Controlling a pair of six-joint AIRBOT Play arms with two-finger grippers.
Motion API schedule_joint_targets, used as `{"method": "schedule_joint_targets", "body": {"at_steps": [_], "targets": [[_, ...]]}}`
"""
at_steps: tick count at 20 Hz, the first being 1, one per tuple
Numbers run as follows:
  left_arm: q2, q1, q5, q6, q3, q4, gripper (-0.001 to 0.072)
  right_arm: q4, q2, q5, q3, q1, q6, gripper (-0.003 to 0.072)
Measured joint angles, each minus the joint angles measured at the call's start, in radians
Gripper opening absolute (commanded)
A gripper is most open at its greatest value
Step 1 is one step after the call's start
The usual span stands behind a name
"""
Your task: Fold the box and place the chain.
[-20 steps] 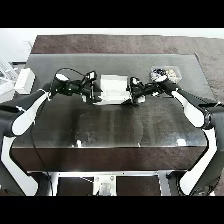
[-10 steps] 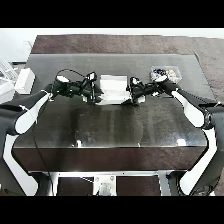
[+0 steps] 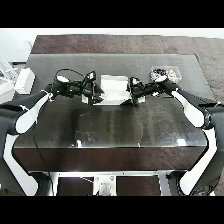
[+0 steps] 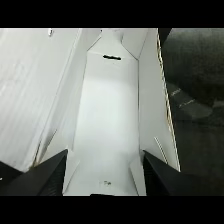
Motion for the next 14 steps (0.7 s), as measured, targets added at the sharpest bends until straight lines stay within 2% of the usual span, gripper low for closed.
{"method": "schedule_joint_targets", "body": {"at_steps": [1,2,5,6,9,11,14], "targets": [[0.000,0.000,0.000,0.000,0.000,0.000,0.0482,0.000,0.000,0.000,0.000,0.000,0.000,0.0582],[0.000,0.000,-0.002,0.001,0.000,0.000,0.0319,0.000,0.000,0.000,0.000,0.000,0.000,0.0582],[0.001,0.000,-0.001,0.009,0.000,-0.005,0.0253,0.000,0.000,-0.001,0.000,0.000,0.000,0.0582],[0.002,0.000,0.002,0.017,0.000,-0.004,0.0150,0.000,0.000,-0.001,0.000,0.000,0.000,0.0582],[0.003,0.005,0.003,0.043,0.002,0.000,0.0138,0.001,0.000,-0.002,0.000,0.000,0.000,0.0582],[0.003,0.019,-0.005,0.060,0.003,0.001,0.0050,0.001,0.000,-0.003,0.000,0.000,0.000,0.0582],[0.003,0.064,-0.042,0.076,0.003,0.002,0.0049,0.001,0.000,-0.003,0.000,0.000,0.000,0.0582]]}}
